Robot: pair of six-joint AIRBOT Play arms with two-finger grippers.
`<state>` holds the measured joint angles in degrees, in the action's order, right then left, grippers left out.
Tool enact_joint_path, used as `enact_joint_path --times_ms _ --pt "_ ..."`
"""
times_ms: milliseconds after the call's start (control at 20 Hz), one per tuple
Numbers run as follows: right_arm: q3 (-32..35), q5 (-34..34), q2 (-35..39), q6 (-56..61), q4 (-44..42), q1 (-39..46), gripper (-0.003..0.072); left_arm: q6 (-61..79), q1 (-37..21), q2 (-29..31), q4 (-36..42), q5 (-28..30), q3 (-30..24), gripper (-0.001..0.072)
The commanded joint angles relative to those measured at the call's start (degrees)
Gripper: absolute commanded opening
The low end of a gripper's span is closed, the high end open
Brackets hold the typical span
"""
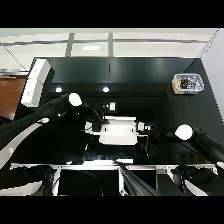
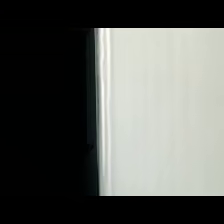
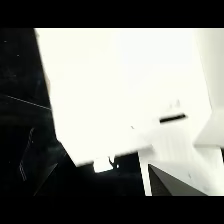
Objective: Fold the box and place the chain.
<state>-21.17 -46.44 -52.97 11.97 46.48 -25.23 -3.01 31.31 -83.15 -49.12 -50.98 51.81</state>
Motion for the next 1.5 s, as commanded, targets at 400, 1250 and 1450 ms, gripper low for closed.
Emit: enact_joint_path --times_ms 400,1250,1450 --pt "-7.2 8.6 -0.2 -1.7 -0.8 -4.5 0.0630 0.0 0.0 0.0 -0.1 -0.3 0.0 0.0030" --pt "-8.3 6.2 -3.4 -9.4 -7.9 0.0 0.0630 0.0 0.0 0.0 -0.1 -0.3 0.0 0.0030" --pt "-8.3 2.0 -7.1 -19.4 -12.4 0.0 0.0630 0.0 0.0 0.0 -0.1 -0.3 0.0 0.0030"
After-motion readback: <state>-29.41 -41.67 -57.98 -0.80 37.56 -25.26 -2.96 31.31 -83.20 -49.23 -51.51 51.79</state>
